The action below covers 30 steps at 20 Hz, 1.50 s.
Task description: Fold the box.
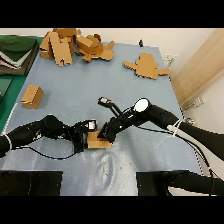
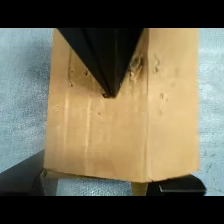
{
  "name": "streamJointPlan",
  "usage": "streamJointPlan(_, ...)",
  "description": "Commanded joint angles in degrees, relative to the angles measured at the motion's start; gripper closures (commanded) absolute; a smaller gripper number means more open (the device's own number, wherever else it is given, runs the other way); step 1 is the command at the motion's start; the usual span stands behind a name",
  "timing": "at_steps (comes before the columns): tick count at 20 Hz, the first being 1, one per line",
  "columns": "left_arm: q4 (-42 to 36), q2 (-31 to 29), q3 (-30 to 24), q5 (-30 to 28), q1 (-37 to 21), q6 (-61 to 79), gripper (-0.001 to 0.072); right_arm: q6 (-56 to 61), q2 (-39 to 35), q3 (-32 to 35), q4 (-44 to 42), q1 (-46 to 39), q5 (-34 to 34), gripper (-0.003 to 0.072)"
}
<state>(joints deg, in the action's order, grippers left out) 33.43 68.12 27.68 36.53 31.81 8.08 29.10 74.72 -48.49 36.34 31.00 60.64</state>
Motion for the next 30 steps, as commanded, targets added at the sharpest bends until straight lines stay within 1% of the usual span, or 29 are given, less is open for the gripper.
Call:
streamJointPlan(1, 0.0, 0.02, 0.02, 0.0, 0.0, 0.0, 0.0291, -0.04, -1.49, 0.0, 8.9, 5.55, -8.61, 0.0683)
streamJointPlan(6, 0.0, 0.02, 0.02, 0.09, 0.0, 0.0, 0.0291, -0.11, -7.65, 0.02, 19.56, 10.23, -14.91, 0.0684)
streamJointPlan(8, 0.0, 0.02, 0.02, 0.0, 0.0, 0.0, 0.0291, -0.11, -10.8, 0.15, 26.29, 12.68, -16.22, 0.0684)
streamJointPlan(10, 0.0, 0.02, 0.02, -0.07, 0.0, 0.02, 0.0291, 1.11, -13.64, 1.97, 31.82, 14.86, -16.79, 0.0684)
streamJointPlan(12, 0.0, 0.02, 0.02, -0.04, 0.0, 0.02, 0.0291, 1.68, -15.21, 5.16, 31.8, 15.15, -19.63, 0.0684)
streamJointPlan(13, 0.0, 0.02, 0.02, -0.04, 0.0, 0.0, 0.0291, 1.62, -15.26, 5.86, 31.85, 15.15, -19.93, 0.0682)
streamJointPlan(14, 0.0, 0.02, 0.02, -0.09, 0.0, 0.0, 0.0291, 1.22, -15.28, 5.84, 31.85, 15.17, -19.96, 0.0658)
streamJointPlan(15, 0.0, 0.02, 0.02, -0.11, 0.0, 0.0, 0.0291, 1.25, -15.47, 5.66, 31.82, 15.17, -19.96, 0.0545)
streamJointPlan(16, 0.0, 0.02, 0.02, -0.09, 0.0, 0.02, 0.0291, 1.25, -15.74, 5.4, 31.8, 15.17, -19.87, 0.052)
streamJointPlan(19, 0.0, 0.02, 0.02, -0.07, 0.0, 0.0, 0.0291, 1.27, -16.74, 4.96, 29.68, 15.17, -18.03, 0.0503)
streamJointPlan(20, 0.0, 0.02, 0.02, -0.09, 0.0, 0.02, 0.0291, 1.27, -16.87, 4.96, 28.65, 15.17, -17.16, 0.0443)
streamJointPlan(27, 0.0, 0.02, 0.02, -0.11, 0.0, 0.02, 0.0292, 1.27, -16.94, 4.98, 26.99, 15.19, -12.79, 0.0443)
streamJointPlan(29, 0.0, 0.02, 0.02, -0.11, 0.0, 0.02, 0.0291, 1.25, -16.79, 5.01, 27.02, 15.19, -12.72, 0.0443)
streamJointPlan(30, 0.0, 0.02, 0.02, -0.09, 0.0, 0.02, 0.0291, 1.25, -16.52, 5.01, 26.95, 15.19, -12.85, 0.0401)
